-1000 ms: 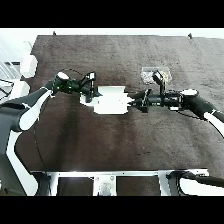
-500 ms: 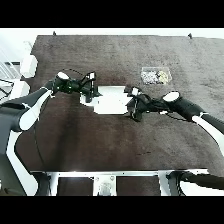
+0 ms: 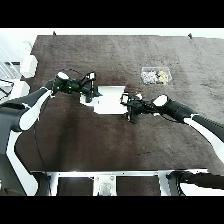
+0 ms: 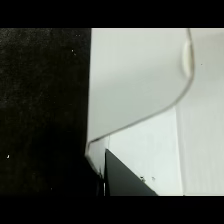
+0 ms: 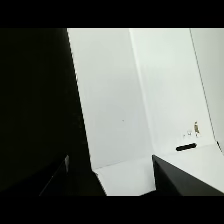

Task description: Fold the box and place the chain.

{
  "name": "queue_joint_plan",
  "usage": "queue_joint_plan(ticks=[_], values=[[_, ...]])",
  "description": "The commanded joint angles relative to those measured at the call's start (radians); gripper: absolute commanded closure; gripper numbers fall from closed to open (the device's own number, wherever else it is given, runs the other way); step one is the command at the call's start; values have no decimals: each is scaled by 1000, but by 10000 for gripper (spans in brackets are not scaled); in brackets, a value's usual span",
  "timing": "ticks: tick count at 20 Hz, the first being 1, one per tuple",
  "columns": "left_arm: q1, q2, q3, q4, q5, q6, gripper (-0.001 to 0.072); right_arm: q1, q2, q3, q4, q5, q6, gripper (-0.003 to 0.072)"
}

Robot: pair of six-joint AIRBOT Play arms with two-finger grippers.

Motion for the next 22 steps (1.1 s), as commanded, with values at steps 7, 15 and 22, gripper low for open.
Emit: queue_joint_plan(ticks=[7,15,22], values=[[0,0,1,0,0,0,689,10,-33,28,35,-126,9,80],[0,0,1,0,0,0,689,-51,6,69,98,-68,-1,80],[0,0,1,0,0,0,689,-58,-27,114,94,-9,-45,80]])
